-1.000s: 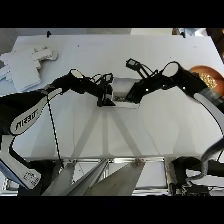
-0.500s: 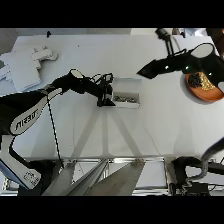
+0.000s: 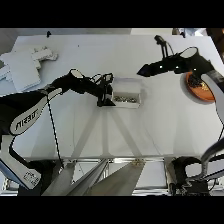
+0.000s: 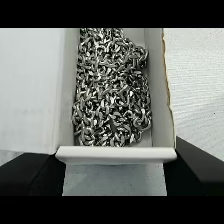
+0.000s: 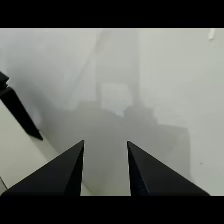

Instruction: Fold the box and place the chain.

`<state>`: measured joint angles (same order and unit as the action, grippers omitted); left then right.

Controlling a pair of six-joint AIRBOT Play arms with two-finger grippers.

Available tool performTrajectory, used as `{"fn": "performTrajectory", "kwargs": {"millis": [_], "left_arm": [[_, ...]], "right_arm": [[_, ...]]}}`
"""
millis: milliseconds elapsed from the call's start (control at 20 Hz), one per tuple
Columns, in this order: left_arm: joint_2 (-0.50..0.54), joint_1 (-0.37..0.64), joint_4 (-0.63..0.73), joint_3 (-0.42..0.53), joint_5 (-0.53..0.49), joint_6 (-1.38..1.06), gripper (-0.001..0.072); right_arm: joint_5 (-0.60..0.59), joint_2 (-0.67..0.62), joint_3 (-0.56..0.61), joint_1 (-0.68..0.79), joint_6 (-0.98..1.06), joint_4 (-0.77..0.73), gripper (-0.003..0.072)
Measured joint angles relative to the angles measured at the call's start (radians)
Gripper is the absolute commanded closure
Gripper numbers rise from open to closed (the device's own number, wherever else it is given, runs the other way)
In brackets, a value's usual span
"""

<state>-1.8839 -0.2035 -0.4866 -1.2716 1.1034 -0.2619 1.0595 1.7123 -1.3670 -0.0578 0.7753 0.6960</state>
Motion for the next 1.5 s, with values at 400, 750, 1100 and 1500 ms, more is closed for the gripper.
{"fn": "performTrajectory", "kwargs": {"millis": [400, 750, 1100, 1500], "left_arm": [[0.000, 0.000, 0.000, 0.000, 0.000, 0.000, 0.0143], [0.000, 0.000, 0.000, 0.000, 0.000, 0.000, 0.0143], [0.000, 0.000, 0.000, 0.000, 0.000, 0.000, 0.0143], [0.000, 0.000, 0.000, 0.000, -0.001, 0.000, 0.0143]], "right_arm": [[0.175, -0.023, -0.004, -0.080, -0.181, 0.000, 0.0391], [0.206, -0.068, -0.004, -0.166, -0.271, 0.052, 0.0343], [0.190, -0.075, -0.004, -0.250, -0.304, 0.259, 0.0351], [0.152, -0.084, -0.004, -0.308, -0.269, 0.393, 0.0445]]}}
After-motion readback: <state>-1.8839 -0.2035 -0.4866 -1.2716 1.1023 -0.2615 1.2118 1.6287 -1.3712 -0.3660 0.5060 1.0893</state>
